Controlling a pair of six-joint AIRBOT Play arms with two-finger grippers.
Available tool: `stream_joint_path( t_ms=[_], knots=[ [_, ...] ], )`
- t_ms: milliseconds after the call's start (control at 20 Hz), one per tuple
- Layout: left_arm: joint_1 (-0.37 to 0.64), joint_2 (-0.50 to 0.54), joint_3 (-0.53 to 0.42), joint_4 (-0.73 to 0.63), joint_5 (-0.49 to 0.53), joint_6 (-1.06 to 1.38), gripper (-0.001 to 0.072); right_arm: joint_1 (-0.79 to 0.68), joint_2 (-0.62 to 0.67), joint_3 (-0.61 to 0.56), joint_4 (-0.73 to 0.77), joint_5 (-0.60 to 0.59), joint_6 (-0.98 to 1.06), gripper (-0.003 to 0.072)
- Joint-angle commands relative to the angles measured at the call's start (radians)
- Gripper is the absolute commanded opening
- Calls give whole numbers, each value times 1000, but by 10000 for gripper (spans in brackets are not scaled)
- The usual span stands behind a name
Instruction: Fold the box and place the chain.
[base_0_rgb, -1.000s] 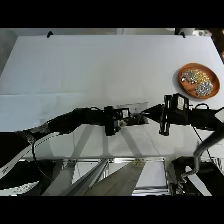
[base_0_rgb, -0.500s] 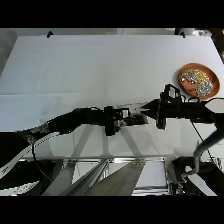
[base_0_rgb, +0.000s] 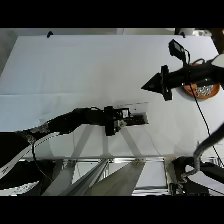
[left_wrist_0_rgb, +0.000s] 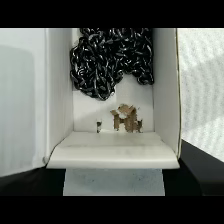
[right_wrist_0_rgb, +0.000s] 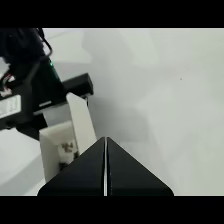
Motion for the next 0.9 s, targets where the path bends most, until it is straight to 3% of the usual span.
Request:
stream_joint_path(
  t_ms=[0, 100, 150, 400, 600, 700, 850],
  knots=[
    [0, 1, 0, 0, 0, 0, 153, 10, -176, 76, -82, 39, 38, 25],
    [0, 1, 0, 0, 0, 0, 153, 43, -243, 76, -131, 45, 38, 225],
    [0, 1, 0, 0, 0, 0, 153, 67, -266, 75, -151, 47, 38, 273],
    [0, 1, 0, 0, 1, 0, 153, 134, -259, 63, -150, 82, 38, 274],
    [0, 1, 0, 0, 0, 0, 153, 134, -243, -31, -183, 73, 38, 279],
    [0, 1, 0, 0, 0, 0, 153, 133, -200, -105, -184, 25, 38, 322],
    [0, 1, 0, 0, 0, 0, 153, 132, -73, -249, -203, -132, 37, 325]
  ],
)
